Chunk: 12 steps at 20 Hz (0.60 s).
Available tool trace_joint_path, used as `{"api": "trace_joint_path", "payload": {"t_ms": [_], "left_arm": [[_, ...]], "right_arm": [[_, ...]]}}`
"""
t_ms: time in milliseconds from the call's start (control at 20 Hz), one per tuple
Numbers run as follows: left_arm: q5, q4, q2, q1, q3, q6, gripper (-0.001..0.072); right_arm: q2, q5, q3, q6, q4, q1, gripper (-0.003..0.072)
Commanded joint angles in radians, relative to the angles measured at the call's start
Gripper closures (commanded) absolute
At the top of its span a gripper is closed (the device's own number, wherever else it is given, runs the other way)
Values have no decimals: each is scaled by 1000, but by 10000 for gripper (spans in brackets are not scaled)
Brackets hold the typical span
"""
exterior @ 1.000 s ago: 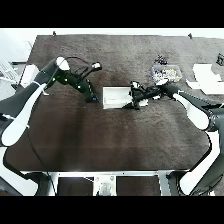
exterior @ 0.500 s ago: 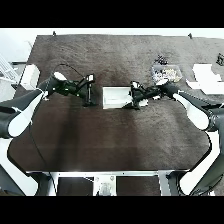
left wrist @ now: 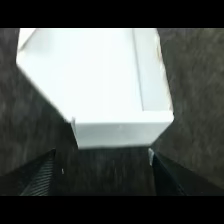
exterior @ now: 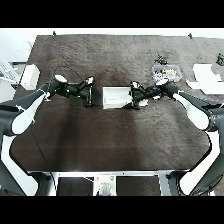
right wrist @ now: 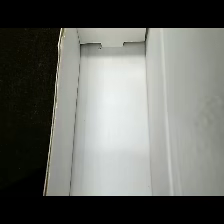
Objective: Fold the box and place the chain.
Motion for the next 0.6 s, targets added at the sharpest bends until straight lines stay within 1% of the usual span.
{"api": "trace_joint_path", "payload": {"t_ms": [0, 350, 550], "left_arm": [[-43, -29, -3, -8, 0, 43, -11], [-31, -22, -4, -37, 0, 44, -11], [-24, -22, -5, -38, 0, 43, -11]], "right_arm": [[0, 0, 0, 0, 0, 0, 99], [0, 0, 0, 0, 0, 0, 99], [0, 0, 0, 0, 0, 0, 100]]}}
